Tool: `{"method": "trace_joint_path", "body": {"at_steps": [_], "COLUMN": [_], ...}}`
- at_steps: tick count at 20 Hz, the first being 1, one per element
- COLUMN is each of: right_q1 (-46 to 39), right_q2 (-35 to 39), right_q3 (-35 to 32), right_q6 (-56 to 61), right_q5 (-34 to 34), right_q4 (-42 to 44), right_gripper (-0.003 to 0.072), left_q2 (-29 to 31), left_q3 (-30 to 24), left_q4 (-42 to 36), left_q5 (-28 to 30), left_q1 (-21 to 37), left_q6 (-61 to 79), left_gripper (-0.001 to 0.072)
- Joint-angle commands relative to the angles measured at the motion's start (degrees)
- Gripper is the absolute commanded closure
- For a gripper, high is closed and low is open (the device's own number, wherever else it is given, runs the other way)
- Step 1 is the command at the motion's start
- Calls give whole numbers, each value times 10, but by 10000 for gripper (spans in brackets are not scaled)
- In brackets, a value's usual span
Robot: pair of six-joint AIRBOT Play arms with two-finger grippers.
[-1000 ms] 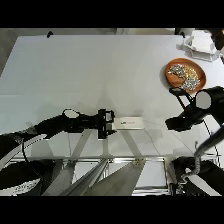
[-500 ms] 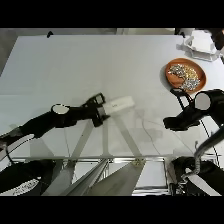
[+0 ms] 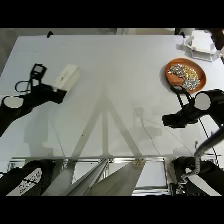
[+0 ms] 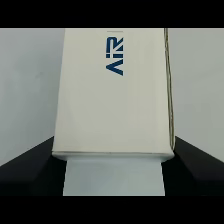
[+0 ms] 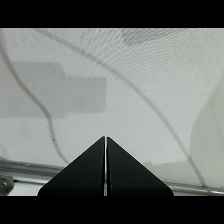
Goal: Fold the box and place the chain.
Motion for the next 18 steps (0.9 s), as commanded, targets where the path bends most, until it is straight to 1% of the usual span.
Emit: {"method": "trace_joint_path", "body": {"at_steps": [1, 2, 4, 6, 9, 10, 11, 13, 14, 15, 16, 18], "right_q1": [0, 0, 0, 0, 0, 0, 0, 0, 0, 0, 0, 0], "right_q2": [0, 0, 0, 0, 0, 0, 0, 0, 0, 0, 0, 0], "right_q3": [0, 0, 0, 0, 0, 0, 0, 0, 0, 0, 0, 0], "right_q6": [0, 0, 0, 0, -1, -1, -1, -1, -1, -1, 0, 0], "right_q5": [-12, -15, -19, -19, -19, -19, -19, -18, -18, -18, -18, -16], "right_q4": [5, 11, 20, 20, 19, 19, 19, 19, 19, 19, 19, 19], "right_gripper": [672, 672, 672, 672, 672, 672, 672, 672, 672, 672, 672, 672], "left_q2": [7, 7, 7, 7, 7, 8, 9, 12, 14, 19, 26, 48], "left_q3": [0, 0, 0, 0, 0, 0, 0, 0, 0, 0, 0, 0], "left_q4": [188, 225, 283, 326, 338, 336, 336, 336, 336, 336, 336, 334], "left_q5": [-67, -82, -108, -136, -172, -179, -184, -189, -189, -189, -189, -186], "left_q1": [127, 153, 185, 196, 195, 195, 195, 195, 195, 195, 195, 195], "left_q6": [-214, -248, -292, -317, -319, -319, -319, -318, -318, -318, -318, -318], "left_gripper": [706, 706, 706, 706, 698, 662, 523, 162, 74, 22, 9, 9]}}
